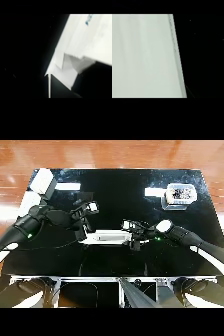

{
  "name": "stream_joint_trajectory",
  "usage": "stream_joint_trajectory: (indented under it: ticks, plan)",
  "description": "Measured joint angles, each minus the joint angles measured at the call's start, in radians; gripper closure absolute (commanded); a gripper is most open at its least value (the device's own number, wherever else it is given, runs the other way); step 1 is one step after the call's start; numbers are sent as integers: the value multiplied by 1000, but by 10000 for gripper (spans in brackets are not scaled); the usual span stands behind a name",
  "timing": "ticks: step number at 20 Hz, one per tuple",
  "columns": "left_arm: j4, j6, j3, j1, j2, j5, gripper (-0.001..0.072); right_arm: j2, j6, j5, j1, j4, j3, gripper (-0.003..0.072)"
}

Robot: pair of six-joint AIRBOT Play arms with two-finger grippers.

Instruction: Fold the box and place the chain.

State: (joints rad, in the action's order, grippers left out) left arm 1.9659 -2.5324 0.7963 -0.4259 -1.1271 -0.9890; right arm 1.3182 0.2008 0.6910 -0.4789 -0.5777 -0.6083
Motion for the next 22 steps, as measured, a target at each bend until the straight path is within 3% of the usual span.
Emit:
stream_joint_trajectory:
  ticks: [4,7,13,14,15,19,21,22]
  plan:
    - [-18,90,-3,10,42,-149,689,0,0,0,0,0,0,131]
    - [20,151,-44,-14,103,-163,688,0,0,1,0,0,0,130]
    - [108,177,-156,-113,215,15,688,0,0,3,0,0,0,125]
    - [116,177,-162,-123,221,37,688,0,0,3,0,0,0,46]
    - [124,178,-168,-130,226,55,687,0,0,3,0,-1,0,41]
    - [140,181,-177,-145,234,111,687,0,0,2,0,-3,1,42]
    - [147,181,-179,-147,236,137,686,0,0,2,0,-3,1,129]
    - [153,182,-179,-148,235,148,686,0,0,3,0,-3,1,130]
